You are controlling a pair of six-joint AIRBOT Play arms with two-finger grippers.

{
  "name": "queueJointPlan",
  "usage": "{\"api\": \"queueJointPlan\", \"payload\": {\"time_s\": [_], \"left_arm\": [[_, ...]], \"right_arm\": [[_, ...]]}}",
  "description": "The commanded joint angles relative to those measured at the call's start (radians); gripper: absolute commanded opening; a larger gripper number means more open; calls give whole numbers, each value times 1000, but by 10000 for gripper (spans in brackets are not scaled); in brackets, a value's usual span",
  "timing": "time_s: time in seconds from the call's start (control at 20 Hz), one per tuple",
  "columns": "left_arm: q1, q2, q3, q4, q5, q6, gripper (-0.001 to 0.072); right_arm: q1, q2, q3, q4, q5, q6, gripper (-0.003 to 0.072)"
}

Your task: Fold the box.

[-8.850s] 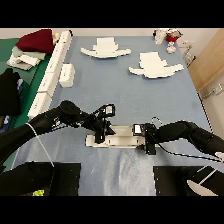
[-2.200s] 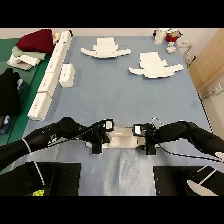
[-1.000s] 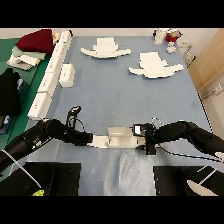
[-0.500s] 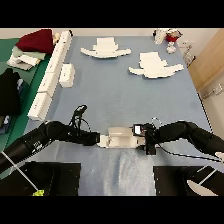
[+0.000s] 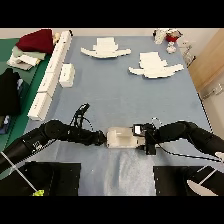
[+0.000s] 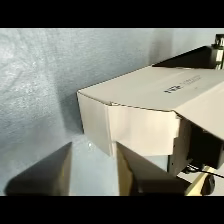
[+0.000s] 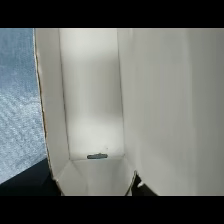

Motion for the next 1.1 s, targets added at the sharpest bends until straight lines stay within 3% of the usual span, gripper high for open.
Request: {"api": "queueJointPlan", "payload": {"time_s": [0.0, 0.2, 0.4, 0.6, 0.9, 1.05], "left_arm": [[0, 1, 1, -26, 9, 11, 344], [0, -2, 0, -65, 71, 9, 362], [-6, -13, 2, -91, 70, 33, 374], [-98, -61, 56, -68, 96, -8, 372], [-258, -198, 213, 400, 71, -542, 371], [-329, -274, 331, 657, -92, -788, 370]], "right_arm": [[0, 1, 1, 0, 0, 0, 546], [0, 1, 1, 0, 0, 0, 546], [0, 1, 1, 0, 0, 0, 546], [0, 1, 1, 0, 0, 0, 546], [0, 1, 1, 0, 0, 0, 546], [0, 1, 1, 0, 0, 0, 546]]}}
